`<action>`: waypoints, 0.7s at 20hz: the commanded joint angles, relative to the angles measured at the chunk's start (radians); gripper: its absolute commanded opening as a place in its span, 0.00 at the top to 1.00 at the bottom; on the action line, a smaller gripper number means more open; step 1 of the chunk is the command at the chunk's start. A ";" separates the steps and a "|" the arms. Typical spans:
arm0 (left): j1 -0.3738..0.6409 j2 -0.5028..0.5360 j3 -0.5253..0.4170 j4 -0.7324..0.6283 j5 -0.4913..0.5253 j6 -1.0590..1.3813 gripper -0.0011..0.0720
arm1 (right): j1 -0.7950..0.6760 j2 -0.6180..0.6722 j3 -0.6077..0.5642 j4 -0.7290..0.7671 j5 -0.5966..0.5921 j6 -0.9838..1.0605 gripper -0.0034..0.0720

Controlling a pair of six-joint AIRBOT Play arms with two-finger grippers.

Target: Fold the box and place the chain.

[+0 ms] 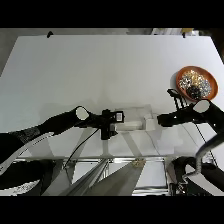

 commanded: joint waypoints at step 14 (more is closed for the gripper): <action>0.000 0.000 0.000 0.000 0.000 0.000 0.70 | 0.089 0.143 -0.004 0.196 0.095 -0.068 0.50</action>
